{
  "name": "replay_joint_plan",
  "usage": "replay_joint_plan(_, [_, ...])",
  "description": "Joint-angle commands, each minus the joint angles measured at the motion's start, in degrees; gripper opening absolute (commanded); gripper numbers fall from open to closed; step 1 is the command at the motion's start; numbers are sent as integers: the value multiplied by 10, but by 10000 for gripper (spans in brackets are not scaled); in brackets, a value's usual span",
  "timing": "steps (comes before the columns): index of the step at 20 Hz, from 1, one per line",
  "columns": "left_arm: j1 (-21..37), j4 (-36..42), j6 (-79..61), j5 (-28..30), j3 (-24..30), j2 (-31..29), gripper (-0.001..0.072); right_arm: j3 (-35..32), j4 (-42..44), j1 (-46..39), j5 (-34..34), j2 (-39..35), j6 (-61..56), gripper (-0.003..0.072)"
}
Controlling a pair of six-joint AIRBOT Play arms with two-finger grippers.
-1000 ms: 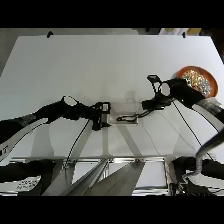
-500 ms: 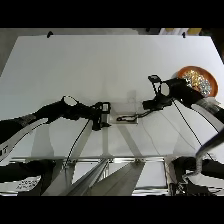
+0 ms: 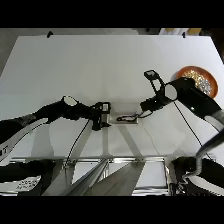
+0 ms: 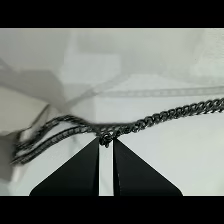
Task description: Fold the box and place the chain.
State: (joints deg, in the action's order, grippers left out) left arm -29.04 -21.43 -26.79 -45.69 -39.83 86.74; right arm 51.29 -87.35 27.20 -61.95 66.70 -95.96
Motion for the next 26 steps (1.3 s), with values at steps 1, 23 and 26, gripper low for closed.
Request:
replay_joint_plan(1, [0,0,0,0,0,0,153,0,11,61,-24,-83,4,20])
replay_joint_plan(23, [0,0,0,0,0,0,153,0,92,232,213,-63,-28,20])
replay_joint_plan(26, [0,0,0,0,0,0,153,0,91,232,199,-15,-28,20])
